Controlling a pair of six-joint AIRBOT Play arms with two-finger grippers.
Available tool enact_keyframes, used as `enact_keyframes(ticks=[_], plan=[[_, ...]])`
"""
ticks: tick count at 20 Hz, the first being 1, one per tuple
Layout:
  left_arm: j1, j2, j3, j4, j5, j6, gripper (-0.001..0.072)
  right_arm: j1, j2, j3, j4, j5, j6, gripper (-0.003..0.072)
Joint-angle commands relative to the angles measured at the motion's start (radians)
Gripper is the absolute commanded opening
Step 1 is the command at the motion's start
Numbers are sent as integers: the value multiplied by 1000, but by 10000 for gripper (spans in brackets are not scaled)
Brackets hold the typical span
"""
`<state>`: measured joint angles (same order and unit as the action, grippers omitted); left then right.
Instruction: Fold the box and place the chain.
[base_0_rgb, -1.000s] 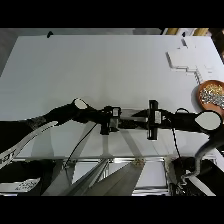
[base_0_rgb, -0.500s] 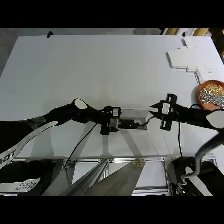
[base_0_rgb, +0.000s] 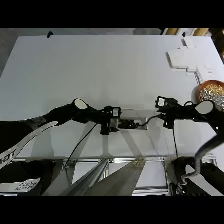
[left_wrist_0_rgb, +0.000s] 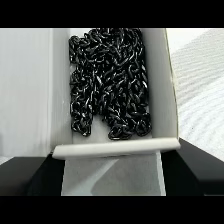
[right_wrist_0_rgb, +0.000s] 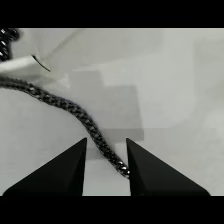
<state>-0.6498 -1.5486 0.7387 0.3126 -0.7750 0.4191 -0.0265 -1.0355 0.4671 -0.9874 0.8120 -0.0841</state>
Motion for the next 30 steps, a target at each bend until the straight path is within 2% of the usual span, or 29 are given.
enact_keyframes(ticks=[1, 9, 16, 21, 22, 23, 24, 25, 27, 28, 30], plan=[[0, 0, 0, 0, 0, 0, 208, -5, -79, 0, -26, -95, -3, 303], [0, 0, 0, 0, 0, 0, 208, -5, -80, -1, -26, -109, -52, 298], [0, 0, 0, 1, 0, 0, 208, -5, -80, -1, -34, 16, -52, 219], [0, 0, 0, 0, 0, 0, 208, -5, -80, -6, -64, 45, -52, 210], [0, 0, 0, 0, 0, 0, 208, -5, -80, -6, -64, 48, -52, 145], [0, 0, 0, 0, 0, 0, 208, -5, -80, -6, -64, 53, -52, 141], [0, 0, 0, 0, 0, 0, 208, -5, -80, -6, -64, 63, -52, 82], [0, 0, 0, 0, 0, 0, 208, -5, -80, -6, -64, 72, -52, 58], [0, 0, 0, 0, 0, 0, 208, -5, -73, -6, -64, 90, -52, 51], [0, 0, 0, 0, 0, 0, 208, -5, -63, -6, -64, 94, -51, 15], [0, 0, 0, 0, 0, 0, 208, -5, -36, -6, -64, 107, -51, 17]])
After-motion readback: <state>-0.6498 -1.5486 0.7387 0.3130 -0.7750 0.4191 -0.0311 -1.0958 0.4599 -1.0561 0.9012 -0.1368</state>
